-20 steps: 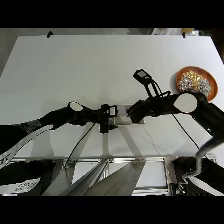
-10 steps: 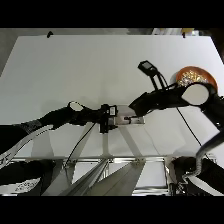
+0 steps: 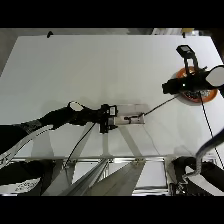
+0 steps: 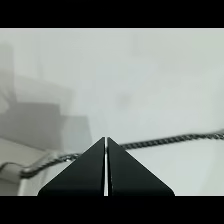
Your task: Fold the box and place the chain.
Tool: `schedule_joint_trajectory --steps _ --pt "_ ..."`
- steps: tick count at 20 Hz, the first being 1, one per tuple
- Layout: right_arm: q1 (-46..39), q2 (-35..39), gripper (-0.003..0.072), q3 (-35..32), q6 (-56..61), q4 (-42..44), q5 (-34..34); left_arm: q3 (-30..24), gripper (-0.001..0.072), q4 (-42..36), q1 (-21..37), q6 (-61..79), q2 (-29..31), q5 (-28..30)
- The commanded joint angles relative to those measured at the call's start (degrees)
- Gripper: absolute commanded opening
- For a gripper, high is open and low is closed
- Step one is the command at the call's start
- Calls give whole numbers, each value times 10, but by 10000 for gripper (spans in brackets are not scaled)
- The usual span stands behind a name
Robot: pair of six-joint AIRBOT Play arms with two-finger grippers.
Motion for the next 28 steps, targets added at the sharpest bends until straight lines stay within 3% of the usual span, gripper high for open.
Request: schedule_joint_trajectory --steps 1,2,4,5,8,11,26,27,28 --pt "-28 -47 12 -10 10 -42 7 0 170 0 0 0 0 0" --pt "-28 -62 31 -13 10 -43 8 0 170 0 0 0 0 0" --pt "-28 -90 333 -18 10 -43 14 0 170 0 0 0 0 0" --pt "-28 -102 376 -20 10 -43 15 0 170 0 0 0 0 0" --pt "-28 -135 370 -22 15 -45 16 0 170 0 0 0 0 0" --pt "-28 -159 313 -22 16 -50 15 0 170 0 0 0 0 0" --pt "-28 -217 281 -22 39 -73 -10 0 170 0 0 0 0 0" --pt "-28 -219 264 -22 39 -73 -11 0 170 0 0 0 0 0" --pt "-28 -219 190 -22 38 -73 -10 0 170 0 0 0 0 0"
